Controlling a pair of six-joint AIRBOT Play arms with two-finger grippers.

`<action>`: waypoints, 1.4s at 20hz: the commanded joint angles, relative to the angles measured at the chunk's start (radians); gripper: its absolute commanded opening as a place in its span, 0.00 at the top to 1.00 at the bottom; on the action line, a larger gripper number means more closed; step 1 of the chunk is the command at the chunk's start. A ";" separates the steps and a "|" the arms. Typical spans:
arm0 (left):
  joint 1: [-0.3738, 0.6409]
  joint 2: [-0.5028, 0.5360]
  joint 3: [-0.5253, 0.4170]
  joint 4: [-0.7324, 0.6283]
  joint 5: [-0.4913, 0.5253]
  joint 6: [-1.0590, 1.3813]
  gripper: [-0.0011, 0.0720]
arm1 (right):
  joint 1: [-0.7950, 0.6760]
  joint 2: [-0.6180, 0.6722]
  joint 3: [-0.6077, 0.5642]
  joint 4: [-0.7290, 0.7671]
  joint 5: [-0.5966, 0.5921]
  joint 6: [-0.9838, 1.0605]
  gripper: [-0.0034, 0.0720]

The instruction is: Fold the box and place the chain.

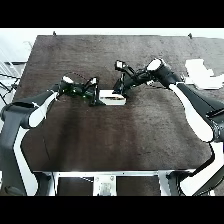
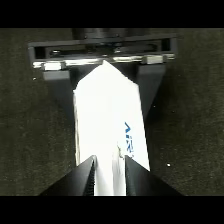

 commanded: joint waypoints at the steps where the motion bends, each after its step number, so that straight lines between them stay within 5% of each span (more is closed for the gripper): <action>1: 0.000 -0.001 0.000 0.000 0.000 0.000 0.30 | 0.000 0.000 0.001 -0.003 0.044 0.004 0.67; 6: 0.000 -0.001 0.000 0.000 0.000 0.000 0.30 | 0.000 -0.001 0.001 -0.018 0.047 0.011 0.81; 10: 0.000 -0.001 0.000 0.000 0.000 0.000 0.30 | 0.000 -0.001 0.000 -0.018 0.047 0.012 0.80; 13: 0.000 -0.001 0.000 0.000 0.000 0.000 0.30 | 0.000 -0.001 -0.002 -0.018 0.042 0.012 0.52; 16: 0.000 -0.001 0.000 0.000 0.000 0.000 0.30 | 0.000 -0.001 -0.003 -0.018 0.013 0.012 0.46; 28: 0.000 -0.001 0.000 0.000 -0.001 0.000 0.30 | 0.007 0.000 -0.065 -0.017 -0.080 0.019 0.51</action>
